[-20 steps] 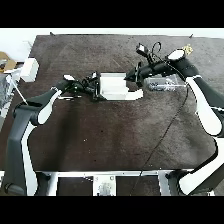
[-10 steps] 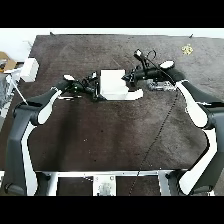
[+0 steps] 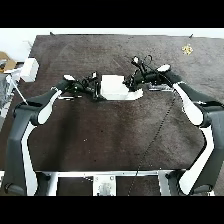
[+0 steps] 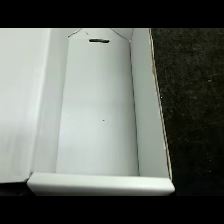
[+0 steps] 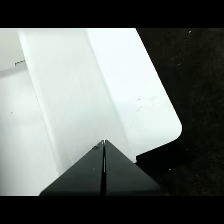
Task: Fold the box and place the chain.
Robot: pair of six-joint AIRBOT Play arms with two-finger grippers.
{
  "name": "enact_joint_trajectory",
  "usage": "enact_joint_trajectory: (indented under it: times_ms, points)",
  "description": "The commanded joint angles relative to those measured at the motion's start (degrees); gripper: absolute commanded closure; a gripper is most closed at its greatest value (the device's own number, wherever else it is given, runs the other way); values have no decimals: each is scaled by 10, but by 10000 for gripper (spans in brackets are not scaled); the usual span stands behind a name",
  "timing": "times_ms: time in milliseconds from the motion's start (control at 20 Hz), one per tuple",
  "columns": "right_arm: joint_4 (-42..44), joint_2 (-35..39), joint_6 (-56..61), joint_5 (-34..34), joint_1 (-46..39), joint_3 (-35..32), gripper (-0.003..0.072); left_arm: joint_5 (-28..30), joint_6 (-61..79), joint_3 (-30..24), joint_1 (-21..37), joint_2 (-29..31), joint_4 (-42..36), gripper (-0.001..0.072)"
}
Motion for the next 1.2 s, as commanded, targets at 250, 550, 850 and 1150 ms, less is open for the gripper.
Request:
enact_joint_trajectory:
  times_ms: [250, 550, 850, 1150]
  points:
    - [40, 4, -65, 17, 1, 1, 684, 1, 2, 0, 0, 0, 0, 432]
    - [8, 91, -21, 64, -17, 0, 683, 1, 2, 0, 0, 0, 0, 432]
    - [-183, 136, -9, 107, -20, -4, 158, 1, 2, 0, 0, 0, 0, 432]
    - [-243, 135, -56, 56, 8, -80, 70, 1, 2, 0, 0, 0, 0, 432]
